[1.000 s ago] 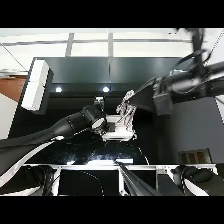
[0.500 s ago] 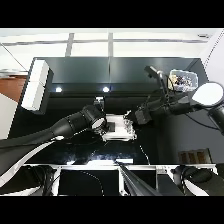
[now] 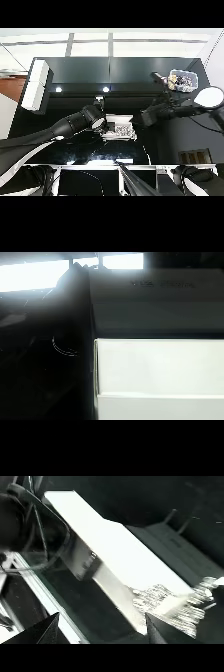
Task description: Fold the box and place the chain.
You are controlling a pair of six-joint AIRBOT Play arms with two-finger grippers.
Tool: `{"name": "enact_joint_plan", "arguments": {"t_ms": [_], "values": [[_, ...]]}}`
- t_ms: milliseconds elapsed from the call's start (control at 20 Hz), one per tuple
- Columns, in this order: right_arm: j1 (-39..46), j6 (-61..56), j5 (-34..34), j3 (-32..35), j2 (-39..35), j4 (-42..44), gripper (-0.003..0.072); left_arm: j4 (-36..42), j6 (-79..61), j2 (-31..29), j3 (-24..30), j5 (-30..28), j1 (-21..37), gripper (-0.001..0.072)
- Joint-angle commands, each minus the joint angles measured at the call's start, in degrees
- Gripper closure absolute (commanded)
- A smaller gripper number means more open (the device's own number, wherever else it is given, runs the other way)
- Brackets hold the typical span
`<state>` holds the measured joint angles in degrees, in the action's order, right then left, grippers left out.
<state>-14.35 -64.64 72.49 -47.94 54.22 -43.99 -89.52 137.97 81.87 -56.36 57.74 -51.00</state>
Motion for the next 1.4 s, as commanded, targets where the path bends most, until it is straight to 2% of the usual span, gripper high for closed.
{"name": "enact_joint_plan", "arguments": {"t_ms": [0, 100, 200, 300, 450, 600, 650, 800, 1100, 1350], "values": [[11.37, 8.39, 3.65, 0.81, -3.61, -9.14, 0.0086, 0.02, 0.02, 0.02, -0.02, -0.02, -0.02, 0.0681], [14.88, 12.26, -3.58, 5.57, -3.76, -13.90, 0.0085, -0.02, 0.02, 0.02, -0.02, -0.09, -0.02, 0.0681], [13.60, 21.88, -10.95, 13.66, -3.65, -11.58, 0.0084, -0.07, 0.02, 0.02, -0.02, -0.02, 0.00, 0.0681], [9.55, 32.06, -11.91, 18.56, -3.65, -11.56, 0.0073, -0.52, 0.02, 0.02, -0.02, 0.72, 0.00, 0.0681], [2.10, 37.75, -16.50, 21.53, -3.63, -11.54, 0.0076, -2.21, 0.02, 0.02, -0.02, 1.51, 0.04, 0.0681], [-3.02, 38.66, -22.82, 22.80, -2.89, -10.49, 0.0070, -2.60, 0.04, 0.02, -0.02, 1.31, 0.04, 0.0681], [-4.26, 39.80, -23.89, 22.82, -2.80, -9.84, -0.0021, -2.62, 0.04, 0.02, -0.02, 1.36, 0.02, 0.0681], [-7.04, 45.86, -26.93, 23.10, -2.80, -8.02, -0.0019, -2.67, 0.04, 0.02, -0.02, 1.33, 0.00, 0.0681], [-9.92, 56.19, -27.78, 24.79, 1.18, -4.00, -0.0017, -2.67, 0.04, 0.02, -0.02, 1.31, 0.00, 0.0681], [-12.96, 57.68, -31.23, 24.83, 3.78, -3.76, -0.0011, -2.62, 0.04, 0.02, -0.02, 1.31, -0.02, 0.0680]]}}
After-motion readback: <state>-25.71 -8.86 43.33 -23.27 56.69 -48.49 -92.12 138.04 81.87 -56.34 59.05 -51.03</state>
